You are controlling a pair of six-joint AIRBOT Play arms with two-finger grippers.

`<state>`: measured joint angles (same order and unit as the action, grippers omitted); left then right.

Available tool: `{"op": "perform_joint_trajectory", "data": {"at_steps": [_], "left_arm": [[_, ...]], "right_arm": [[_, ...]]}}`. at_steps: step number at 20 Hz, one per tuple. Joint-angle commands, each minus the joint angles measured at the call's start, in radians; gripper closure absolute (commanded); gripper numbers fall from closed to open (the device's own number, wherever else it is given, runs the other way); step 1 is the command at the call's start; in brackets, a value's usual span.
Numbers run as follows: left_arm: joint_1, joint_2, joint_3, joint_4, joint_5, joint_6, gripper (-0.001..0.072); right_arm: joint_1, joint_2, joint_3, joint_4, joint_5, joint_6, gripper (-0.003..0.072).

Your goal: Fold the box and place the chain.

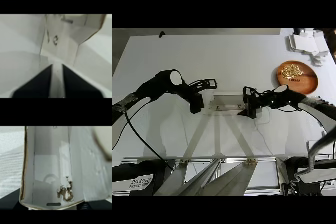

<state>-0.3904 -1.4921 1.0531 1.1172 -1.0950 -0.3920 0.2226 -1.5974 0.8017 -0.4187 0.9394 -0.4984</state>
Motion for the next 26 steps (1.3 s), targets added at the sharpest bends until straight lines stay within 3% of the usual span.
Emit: {"op": "perform_joint_trajectory", "data": {"at_steps": [1,3,5,10,12,14,21,24,26], "left_arm": [[-0.001,0.015,-0.004,-0.116,0.028,0.18,0.0329],[-0.002,0.009,-0.004,-0.115,0.041,0.233,0.0236],[-0.002,-0.002,-0.005,-0.115,0.045,0.333,0.0192],[-0.002,-0.039,-0.007,-0.129,0.06,0.418,0.0192],[-0.002,-0.046,-0.007,-0.174,0.047,0.419,0.0224],[-0.002,-0.047,-0.009,-0.228,0.047,0.433,0.032],[-0.002,-0.071,-0.009,-0.258,0.0,0.463,0.0325],[-0.002,-0.084,-0.009,-0.284,0.009,0.467,0.0496],[-0.002,-0.092,-0.009,-0.302,0.02,0.478,0.0517]], "right_arm": [[0.0,0.001,0.0,0.0,0.0,0.0,0.0143],[0.0,0.001,0.0,0.0,0.0,0.0,0.0143],[0.0,0.001,0.0,0.0,0.0,0.0,0.0143],[0.0,0.001,0.0,0.0,0.0,0.0,0.0143],[0.0,0.001,0.0,0.0,0.0,0.0,0.0143],[0.0,0.001,0.0,0.0,0.0,0.0,0.0143],[0.0,0.001,0.0,0.0,0.0,0.0,0.0143],[0.0,0.001,0.0,0.0,0.0,0.0,0.0143],[0.0,0.001,0.0,0.0,0.0,0.0,0.0143]]}}
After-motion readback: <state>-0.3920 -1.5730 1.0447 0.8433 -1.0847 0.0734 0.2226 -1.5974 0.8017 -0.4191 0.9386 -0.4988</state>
